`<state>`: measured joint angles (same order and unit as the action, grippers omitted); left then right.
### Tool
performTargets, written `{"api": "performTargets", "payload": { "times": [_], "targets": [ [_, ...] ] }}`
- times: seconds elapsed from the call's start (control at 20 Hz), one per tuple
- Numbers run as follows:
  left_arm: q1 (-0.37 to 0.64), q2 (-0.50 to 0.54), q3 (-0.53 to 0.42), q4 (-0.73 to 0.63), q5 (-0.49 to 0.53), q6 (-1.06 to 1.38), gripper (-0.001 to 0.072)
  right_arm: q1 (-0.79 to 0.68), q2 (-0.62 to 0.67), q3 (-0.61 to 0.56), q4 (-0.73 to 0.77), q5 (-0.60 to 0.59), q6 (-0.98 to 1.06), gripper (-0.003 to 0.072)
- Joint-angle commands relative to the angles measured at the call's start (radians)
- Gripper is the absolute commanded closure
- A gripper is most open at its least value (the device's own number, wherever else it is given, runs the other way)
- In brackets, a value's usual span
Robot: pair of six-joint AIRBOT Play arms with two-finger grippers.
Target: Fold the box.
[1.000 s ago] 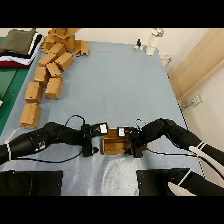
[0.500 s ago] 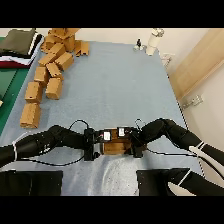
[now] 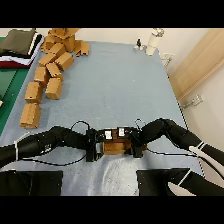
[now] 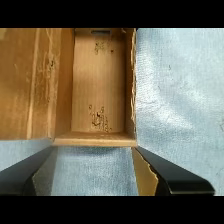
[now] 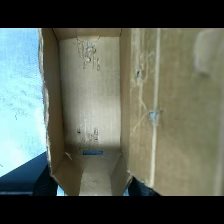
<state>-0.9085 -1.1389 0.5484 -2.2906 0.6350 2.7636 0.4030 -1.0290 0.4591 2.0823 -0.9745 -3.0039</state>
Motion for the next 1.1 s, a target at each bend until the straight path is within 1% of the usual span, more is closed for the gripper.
{"api": "performTargets", "payload": {
  "times": [0.0, 0.45, 0.8, 1.05],
  "targets": [
    [-0.001, -0.001, 0.001, -0.021, -0.005, 0.016, 0.0015, 0.0, 0.0, 0.0, 0.0, 0.0, 0.0, 0.0185],
    [-0.003, -0.005, 0.001, -0.068, -0.034, 0.053, 0.0015, 0.0, 0.0, 0.0, 0.0, 0.0, 0.0, 0.0185],
    [-0.014, -0.028, 0.001, -0.089, -0.037, 0.053, 0.0016, 0.0, 0.0, 0.0, 0.0, 0.0, 0.0, 0.0185],
    [-0.027, -0.051, 0.001, -0.096, -0.063, 0.058, 0.0016, 0.0, 0.0, 0.0, 0.0, 0.0, 0.0, 0.0185]
  ]
}}
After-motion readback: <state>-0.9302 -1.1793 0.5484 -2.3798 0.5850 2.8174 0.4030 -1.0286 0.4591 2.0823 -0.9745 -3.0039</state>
